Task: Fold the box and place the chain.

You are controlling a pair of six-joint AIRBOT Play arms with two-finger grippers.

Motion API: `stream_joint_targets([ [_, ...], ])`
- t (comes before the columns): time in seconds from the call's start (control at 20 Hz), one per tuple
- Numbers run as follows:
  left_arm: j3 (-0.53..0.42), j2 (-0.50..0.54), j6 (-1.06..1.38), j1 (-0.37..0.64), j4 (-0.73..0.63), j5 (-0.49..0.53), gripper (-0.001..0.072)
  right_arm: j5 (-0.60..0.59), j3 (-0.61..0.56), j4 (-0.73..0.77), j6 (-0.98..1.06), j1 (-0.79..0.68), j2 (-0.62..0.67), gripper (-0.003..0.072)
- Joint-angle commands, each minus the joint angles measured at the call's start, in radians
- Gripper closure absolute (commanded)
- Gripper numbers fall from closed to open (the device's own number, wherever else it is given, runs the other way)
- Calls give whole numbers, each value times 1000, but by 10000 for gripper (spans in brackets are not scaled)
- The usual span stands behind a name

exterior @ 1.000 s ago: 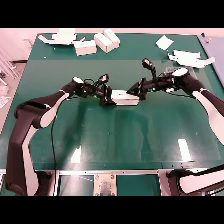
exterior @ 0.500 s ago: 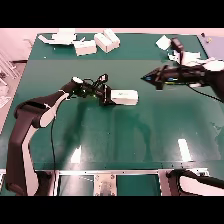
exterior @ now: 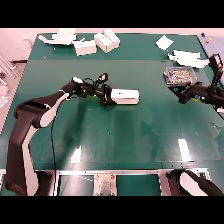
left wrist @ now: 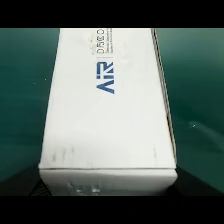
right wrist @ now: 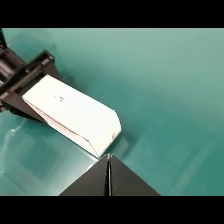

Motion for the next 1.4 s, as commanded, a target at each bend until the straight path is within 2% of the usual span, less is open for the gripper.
stream_joint_targets([
  [0.0,1,1,0,1,-4,-9,364,-24,-65,4,-2,-45,27,681],
  [0.15,1,2,-3,1,-16,2,370,-24,-65,4,-2,-45,27,681],
  [0.2,1,5,-26,4,-16,-3,690,-24,-65,4,-2,-45,27,681],
  [0.45,2,65,-122,38,-18,21,692,-24,-65,4,-1,-45,27,681],
  [0.8,-8,205,-273,129,32,162,695,-24,-65,5,-1,-45,27,681],
  [0.95,-55,286,-315,170,58,246,696,-24,-65,5,-2,-45,27,681],
  [1.1,-158,399,-315,197,63,392,695,-24,-65,5,-1,-45,27,681],
  [1.35,-441,633,-287,207,57,769,695,-24,-66,4,-1,-45,26,681],
])
